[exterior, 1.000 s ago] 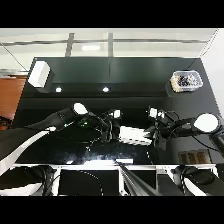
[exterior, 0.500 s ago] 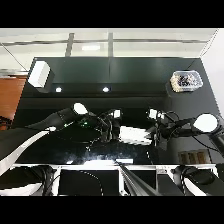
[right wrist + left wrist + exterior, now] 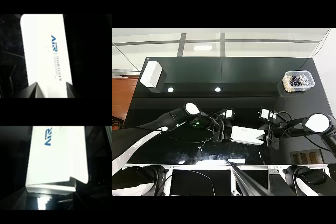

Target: Fold the box and place the chain.

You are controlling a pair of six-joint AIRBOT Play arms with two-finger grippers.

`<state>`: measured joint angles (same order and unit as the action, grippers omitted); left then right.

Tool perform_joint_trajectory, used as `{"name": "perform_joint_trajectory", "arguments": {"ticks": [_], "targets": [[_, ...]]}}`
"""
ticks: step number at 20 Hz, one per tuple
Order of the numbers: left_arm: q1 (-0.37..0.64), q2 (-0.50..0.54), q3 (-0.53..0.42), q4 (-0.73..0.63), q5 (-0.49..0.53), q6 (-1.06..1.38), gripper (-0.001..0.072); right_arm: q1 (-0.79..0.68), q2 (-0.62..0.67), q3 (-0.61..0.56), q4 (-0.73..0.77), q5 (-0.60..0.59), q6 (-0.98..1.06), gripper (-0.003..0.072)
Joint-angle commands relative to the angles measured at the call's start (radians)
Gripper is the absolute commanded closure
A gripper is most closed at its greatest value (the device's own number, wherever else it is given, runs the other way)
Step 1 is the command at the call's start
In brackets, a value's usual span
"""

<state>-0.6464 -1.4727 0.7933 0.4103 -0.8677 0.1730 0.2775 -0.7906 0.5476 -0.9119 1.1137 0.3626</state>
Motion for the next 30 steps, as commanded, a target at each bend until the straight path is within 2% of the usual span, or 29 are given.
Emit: {"name": "perform_joint_trajectory", "arguments": {"ticks": [1, 5, 6, 7, 11, 12, 16, 17, 18, 25, 27, 30], "targets": [[0.000, -0.001, 0.001, 0.000, 0.000, -0.002, 0.0440, 0.001, 0.000, 0.000, 0.002, 0.000, 0.000, 0.0224], [0.000, -0.001, 0.001, 0.000, 0.000, -0.002, 0.0440, 0.001, 0.000, 0.000, 0.002, 0.000, 0.000, 0.0222], [0.000, -0.001, 0.001, 0.000, 0.000, -0.002, 0.0440, 0.001, 0.000, 0.000, 0.002, 0.000, 0.000, 0.0188], [0.000, -0.001, 0.001, 0.000, 0.000, -0.002, 0.0440, 0.002, 0.000, 0.000, 0.002, 0.000, 0.000, 0.0021], [0.000, -0.001, 0.001, 0.000, 0.000, -0.002, 0.0441, 0.024, 0.000, 0.000, -0.006, -0.025, 0.000, 0.0023], [0.000, -0.001, 0.001, 0.000, 0.000, -0.002, 0.0440, 0.031, 0.000, 0.000, -0.005, -0.032, 0.000, 0.0055], [0.000, -0.001, 0.001, 0.000, 0.000, -0.002, 0.0440, 0.043, 0.000, 0.000, -0.037, -0.051, 0.000, 0.0063], [0.000, -0.001, 0.001, 0.000, 0.000, -0.001, 0.0440, 0.042, 0.000, 0.000, -0.039, -0.050, 0.000, 0.0193], [0.000, -0.001, 0.001, 0.000, 0.000, -0.001, 0.0440, 0.042, 0.000, 0.000, -0.039, -0.049, 0.000, 0.0214], [0.000, -0.001, 0.001, 0.000, 0.000, -0.002, 0.0440, 0.042, 0.000, 0.000, -0.039, -0.026, 0.000, 0.0217], [0.000, -0.001, 0.001, 0.000, 0.000, -0.002, 0.0440, 0.043, 0.000, 0.000, -0.039, -0.026, 0.000, 0.0267], [0.000, -0.001, 0.001, 0.000, 0.000, -0.002, 0.0440, 0.043, 0.000, -0.002, -0.039, -0.026, 0.000, 0.0268]]}}
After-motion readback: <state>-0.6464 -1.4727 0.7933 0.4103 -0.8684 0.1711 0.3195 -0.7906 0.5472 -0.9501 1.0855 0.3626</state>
